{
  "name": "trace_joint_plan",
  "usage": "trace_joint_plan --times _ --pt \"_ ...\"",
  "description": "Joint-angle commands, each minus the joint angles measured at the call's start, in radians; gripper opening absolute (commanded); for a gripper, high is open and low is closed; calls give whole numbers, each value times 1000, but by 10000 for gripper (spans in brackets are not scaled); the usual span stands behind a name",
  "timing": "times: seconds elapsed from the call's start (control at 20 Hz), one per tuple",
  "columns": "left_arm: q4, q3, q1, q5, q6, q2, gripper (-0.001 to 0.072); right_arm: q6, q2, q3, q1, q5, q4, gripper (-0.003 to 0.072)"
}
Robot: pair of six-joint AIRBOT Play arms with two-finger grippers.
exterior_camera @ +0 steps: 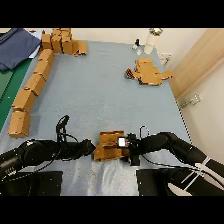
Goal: Fold the box.
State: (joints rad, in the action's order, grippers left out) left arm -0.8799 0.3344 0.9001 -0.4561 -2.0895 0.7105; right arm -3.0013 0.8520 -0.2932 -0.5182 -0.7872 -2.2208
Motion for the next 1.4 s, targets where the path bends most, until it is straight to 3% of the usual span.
trace_joint_plan --times 0.0,0.05,0.1,0.15,0.55,1.0,1.35 --pt "1 1 14 6 15 14 372 0 1 -1 -1 0 0 578" --pt "5 2 29 33 15 28 374 0 1 0 -1 0 0 578" --pt "5 5 51 73 15 37 520 0 1 0 -1 0 0 578" --pt "4 11 68 107 18 42 560 0 1 -1 -1 0 0 578" --pt "4 60 92 42 63 119 561 0 1 -1 -1 0 0 578" --pt "12 59 91 84 58 121 559 0 1 0 -1 0 0 578" --pt "-27 120 92 -44 54 180 559 0 1 0 -1 0 0 578"
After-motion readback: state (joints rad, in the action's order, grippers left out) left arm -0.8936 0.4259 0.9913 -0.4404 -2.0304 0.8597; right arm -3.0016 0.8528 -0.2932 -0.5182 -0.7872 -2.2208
